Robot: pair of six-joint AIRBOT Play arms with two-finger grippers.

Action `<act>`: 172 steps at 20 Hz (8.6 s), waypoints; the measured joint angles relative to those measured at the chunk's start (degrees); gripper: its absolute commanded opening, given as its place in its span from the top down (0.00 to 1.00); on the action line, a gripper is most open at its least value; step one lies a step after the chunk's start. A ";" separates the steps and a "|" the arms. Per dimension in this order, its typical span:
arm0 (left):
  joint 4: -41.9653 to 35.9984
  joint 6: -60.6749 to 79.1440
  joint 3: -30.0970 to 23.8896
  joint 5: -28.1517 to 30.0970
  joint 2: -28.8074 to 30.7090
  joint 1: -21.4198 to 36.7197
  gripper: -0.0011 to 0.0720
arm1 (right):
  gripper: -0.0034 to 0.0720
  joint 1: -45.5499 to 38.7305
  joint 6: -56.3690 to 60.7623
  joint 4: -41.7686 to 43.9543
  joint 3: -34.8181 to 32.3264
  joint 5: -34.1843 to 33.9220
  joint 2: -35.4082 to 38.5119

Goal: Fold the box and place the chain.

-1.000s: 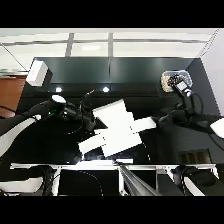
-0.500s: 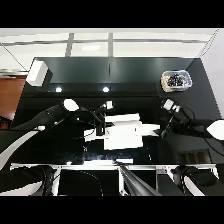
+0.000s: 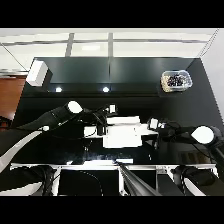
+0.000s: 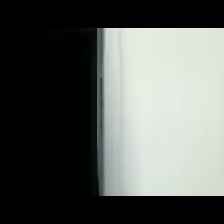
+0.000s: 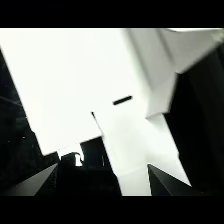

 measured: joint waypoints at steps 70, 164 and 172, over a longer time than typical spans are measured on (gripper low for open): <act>0.15 0.28 0.02 -0.13 -1.01 -0.07 0.95 | 0.10 6.73 0.81 0.07 4.15 -13.99 -9.20; 0.72 1.70 0.00 -3.98 -0.22 -0.55 0.95 | 0.11 7.32 -24.59 20.74 -1.11 -12.81 -20.50; 0.74 1.64 0.00 -4.00 -0.24 -0.55 0.95 | 0.11 7.32 -24.26 20.74 -1.16 -13.38 -20.61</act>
